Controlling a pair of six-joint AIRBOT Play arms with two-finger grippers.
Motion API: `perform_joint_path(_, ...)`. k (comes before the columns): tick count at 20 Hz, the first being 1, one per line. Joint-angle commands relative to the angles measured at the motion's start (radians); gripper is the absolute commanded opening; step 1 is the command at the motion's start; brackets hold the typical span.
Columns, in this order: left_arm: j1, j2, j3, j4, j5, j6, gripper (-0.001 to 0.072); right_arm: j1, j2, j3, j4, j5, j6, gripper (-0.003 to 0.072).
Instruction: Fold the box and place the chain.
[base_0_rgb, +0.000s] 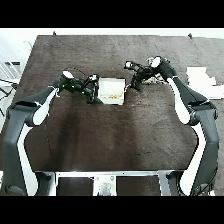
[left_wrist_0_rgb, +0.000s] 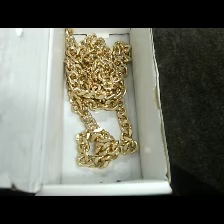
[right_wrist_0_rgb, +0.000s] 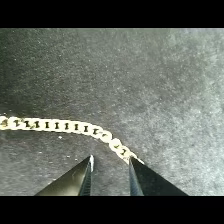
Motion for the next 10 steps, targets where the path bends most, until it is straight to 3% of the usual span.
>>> perform_joint_path(1, 0.001, 0.000, 0.001, 0.000, -0.004, 0.000, 0.0480, 0.012, -0.018, 0.001, -0.013, -0.019, 0.014, 0.0261)
perform_joint_path(4, 0.001, 0.000, 0.001, 0.000, -0.004, 0.000, 0.0480, 0.022, -0.026, 0.001, -0.045, 0.022, 0.030, 0.0253)
perform_joint_path(10, 0.001, 0.000, 0.001, 0.000, -0.003, 0.000, 0.0480, 0.023, 0.011, 0.001, -0.110, 0.227, 0.096, 0.0257)
